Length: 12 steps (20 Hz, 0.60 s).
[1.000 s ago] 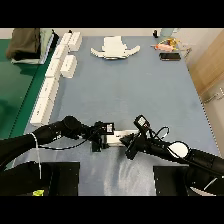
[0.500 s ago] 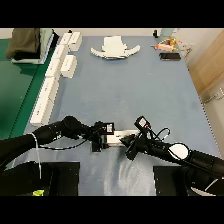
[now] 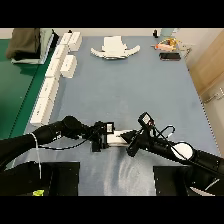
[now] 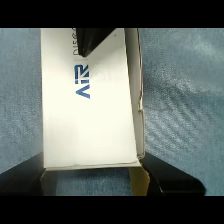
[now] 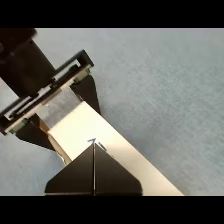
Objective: Fold the box.
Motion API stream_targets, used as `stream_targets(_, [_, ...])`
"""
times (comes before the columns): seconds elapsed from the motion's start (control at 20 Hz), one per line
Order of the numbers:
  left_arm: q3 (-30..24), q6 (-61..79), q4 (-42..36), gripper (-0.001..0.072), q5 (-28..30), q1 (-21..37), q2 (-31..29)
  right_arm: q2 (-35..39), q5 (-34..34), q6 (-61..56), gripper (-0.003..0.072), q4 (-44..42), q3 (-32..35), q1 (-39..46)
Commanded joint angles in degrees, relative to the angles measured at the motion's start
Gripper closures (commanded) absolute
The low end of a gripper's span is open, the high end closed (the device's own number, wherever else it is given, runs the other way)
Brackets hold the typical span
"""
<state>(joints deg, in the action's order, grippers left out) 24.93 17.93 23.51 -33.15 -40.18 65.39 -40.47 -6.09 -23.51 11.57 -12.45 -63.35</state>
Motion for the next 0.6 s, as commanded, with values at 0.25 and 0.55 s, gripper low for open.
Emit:
stream_targets(0.25, [0.02,0.04,0.07,0.0115,0.02,0.02,-0.02,-1.38,-0.46,-0.02,0.0684,-0.02,-0.09,0.02])
stream_targets(0.55, [0.02,0.04,0.09,0.0115,0.00,0.02,-0.02,-0.90,0.04,-3.06,0.0684,0.35,-3.15,3.37])
